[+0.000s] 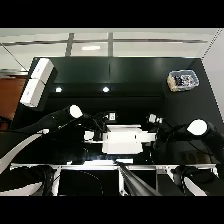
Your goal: Fold the box and place the chain.
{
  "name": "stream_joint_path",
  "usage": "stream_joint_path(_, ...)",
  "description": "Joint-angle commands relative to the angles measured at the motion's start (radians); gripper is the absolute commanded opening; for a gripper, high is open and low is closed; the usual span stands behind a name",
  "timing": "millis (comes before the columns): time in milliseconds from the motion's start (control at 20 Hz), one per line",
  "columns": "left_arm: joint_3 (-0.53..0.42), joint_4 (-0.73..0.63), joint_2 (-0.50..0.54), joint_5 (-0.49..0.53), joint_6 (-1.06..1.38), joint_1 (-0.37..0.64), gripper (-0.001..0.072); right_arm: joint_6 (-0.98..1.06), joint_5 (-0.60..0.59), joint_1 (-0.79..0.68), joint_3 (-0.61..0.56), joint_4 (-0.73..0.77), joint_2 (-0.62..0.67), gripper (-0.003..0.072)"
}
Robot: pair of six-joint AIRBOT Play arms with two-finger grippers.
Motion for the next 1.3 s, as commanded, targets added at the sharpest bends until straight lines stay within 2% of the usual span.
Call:
stream_joint_path(0, -0.001, 0.000, -0.001, -0.001, -0.001, 0.000, 0.0026, -0.075, -0.031, 0.071, -0.018, -0.100, -0.001, 0.0698)
stream_joint_path(300, -0.001, 0.000, -0.001, -0.001, -0.001, 0.000, 0.0026, -0.089, -0.041, 0.223, -0.024, -0.016, -0.007, 0.0707)
stream_joint_path(550, -0.001, 0.000, -0.001, -0.001, -0.001, 0.000, 0.0026, -0.100, -0.078, 0.316, -0.024, -0.016, -0.043, 0.0706)
stream_joint_path(850, -0.001, 0.000, -0.001, -0.001, -0.001, 0.000, 0.0026, -0.100, -0.155, 0.338, -0.031, -0.017, -0.045, 0.0706)
stream_joint_path(1250, -0.001, 0.000, -0.001, -0.001, -0.001, 0.000, 0.0026, -0.099, -0.161, 0.338, -0.031, -0.024, -0.045, 0.0704)
